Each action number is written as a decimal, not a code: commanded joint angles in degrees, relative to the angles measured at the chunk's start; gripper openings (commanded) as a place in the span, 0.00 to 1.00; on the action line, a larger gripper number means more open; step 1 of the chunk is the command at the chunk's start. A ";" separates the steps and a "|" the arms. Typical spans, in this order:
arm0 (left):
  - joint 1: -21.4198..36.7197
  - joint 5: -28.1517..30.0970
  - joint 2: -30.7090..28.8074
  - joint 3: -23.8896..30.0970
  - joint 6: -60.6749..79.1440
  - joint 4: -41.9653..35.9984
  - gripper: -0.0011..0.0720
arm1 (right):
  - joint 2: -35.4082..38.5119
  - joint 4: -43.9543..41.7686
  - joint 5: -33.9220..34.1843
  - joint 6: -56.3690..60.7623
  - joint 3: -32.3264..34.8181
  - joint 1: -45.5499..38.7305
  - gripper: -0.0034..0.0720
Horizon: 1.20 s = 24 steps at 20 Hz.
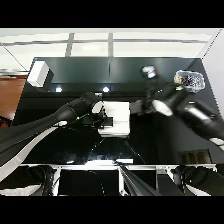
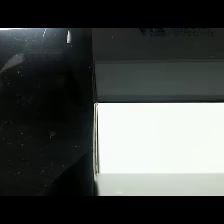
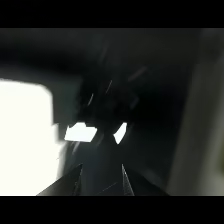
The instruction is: Fold the box and place the chain.
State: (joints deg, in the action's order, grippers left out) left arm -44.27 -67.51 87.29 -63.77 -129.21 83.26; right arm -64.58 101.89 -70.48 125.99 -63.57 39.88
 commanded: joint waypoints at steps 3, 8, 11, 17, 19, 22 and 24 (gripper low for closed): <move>0.04 -0.02 0.00 -0.04 -0.02 0.04 0.05 | 3.45 24.63 11.89 0.20 3.39 -15.76 0.44; 0.07 0.31 0.00 -0.04 0.00 0.07 0.05 | -7.26 8.83 34.01 3.54 3.87 -40.50 1.00; 0.17 0.15 0.00 -0.04 0.00 0.02 0.05 | -18.14 -13.44 35.10 -14.99 -3.41 -48.35 1.00; 0.22 -0.07 0.00 -0.04 -0.02 0.04 0.05 | -36.13 -14.21 19.19 -19.37 -23.78 -53.35 1.00; 0.22 -0.09 0.00 -0.04 -0.02 0.02 0.05 | -38.93 -13.35 19.19 -19.37 -26.69 -53.33 0.94; 0.22 -0.09 0.00 -0.04 -0.02 0.02 0.05 | -41.70 -13.31 19.67 -19.32 -28.15 -53.33 0.85; 0.22 -0.11 0.00 -0.04 0.00 0.04 0.05 | -42.91 -13.18 20.00 -19.02 -28.15 -53.33 0.80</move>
